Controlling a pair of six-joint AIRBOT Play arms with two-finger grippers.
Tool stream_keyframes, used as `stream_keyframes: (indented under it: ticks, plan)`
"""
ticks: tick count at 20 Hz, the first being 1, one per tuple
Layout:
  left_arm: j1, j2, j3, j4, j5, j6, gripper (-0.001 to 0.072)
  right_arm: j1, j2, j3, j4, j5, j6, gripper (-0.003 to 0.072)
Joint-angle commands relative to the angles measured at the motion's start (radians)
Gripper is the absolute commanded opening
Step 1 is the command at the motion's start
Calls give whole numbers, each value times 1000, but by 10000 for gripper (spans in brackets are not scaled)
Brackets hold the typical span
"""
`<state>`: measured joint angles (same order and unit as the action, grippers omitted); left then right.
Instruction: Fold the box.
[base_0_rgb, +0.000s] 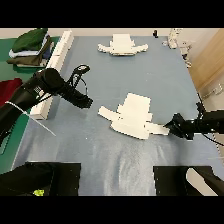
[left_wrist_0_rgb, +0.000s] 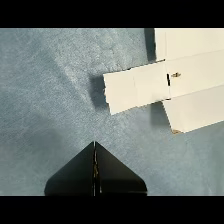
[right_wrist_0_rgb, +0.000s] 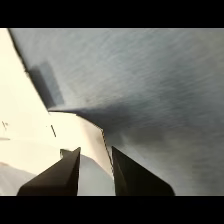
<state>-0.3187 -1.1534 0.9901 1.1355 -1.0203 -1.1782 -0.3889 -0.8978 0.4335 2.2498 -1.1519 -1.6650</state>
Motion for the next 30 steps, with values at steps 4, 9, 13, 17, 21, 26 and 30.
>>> stream_keyframes:
  ticks: [4,9,13,17,21,26,30]
  plan:
    - [0,-1,1,-29,0,0,15,5,-11,-1,115,-55,-196,293]
    - [0,-1,1,-37,1,0,15,5,-106,-1,135,-52,-319,293]
    - [0,-1,1,-37,2,3,15,21,-169,-1,144,-24,-345,192]
    - [0,0,1,-38,48,2,15,130,-169,-1,168,67,-344,191]
    - [4,-1,1,-38,60,-27,15,266,-169,21,190,156,-344,9]
    - [111,-1,1,-60,-16,-78,16,423,-138,63,198,69,-344,5]
    - [248,-14,-5,-178,-146,-21,67,482,-92,29,175,39,-343,5]
